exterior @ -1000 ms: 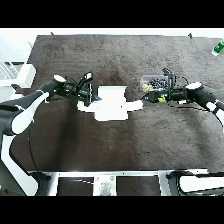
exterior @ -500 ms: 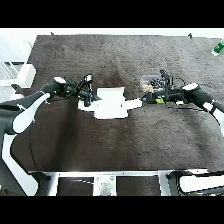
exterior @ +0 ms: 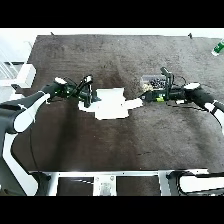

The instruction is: Fold the box and place the chain.

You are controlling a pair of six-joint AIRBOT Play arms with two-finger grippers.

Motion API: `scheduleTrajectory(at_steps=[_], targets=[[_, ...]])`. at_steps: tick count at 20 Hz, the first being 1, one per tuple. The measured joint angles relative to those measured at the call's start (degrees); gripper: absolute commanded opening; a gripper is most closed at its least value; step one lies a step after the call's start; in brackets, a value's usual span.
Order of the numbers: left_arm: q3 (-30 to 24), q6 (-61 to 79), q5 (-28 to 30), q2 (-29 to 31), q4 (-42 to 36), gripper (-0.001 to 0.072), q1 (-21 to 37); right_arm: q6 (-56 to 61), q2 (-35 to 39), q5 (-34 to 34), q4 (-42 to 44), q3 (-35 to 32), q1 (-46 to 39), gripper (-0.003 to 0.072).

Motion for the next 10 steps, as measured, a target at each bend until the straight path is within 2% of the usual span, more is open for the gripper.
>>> scheduleTrajectory(at_steps=[6, 10], targets=[[0.0, 0.0, 0.0, 0.0, 0.1, 0.0023, 0.0, -10.1, 9.9, 4.7, 6.2, -0.8, 0.5, 0.0456], [0.0, 0.0, 0.0, 0.0, 0.1, 0.0023, 0.0, -18.9, 13.2, 5.6, 12.1, -1.3, 2.0, 0.0456]])
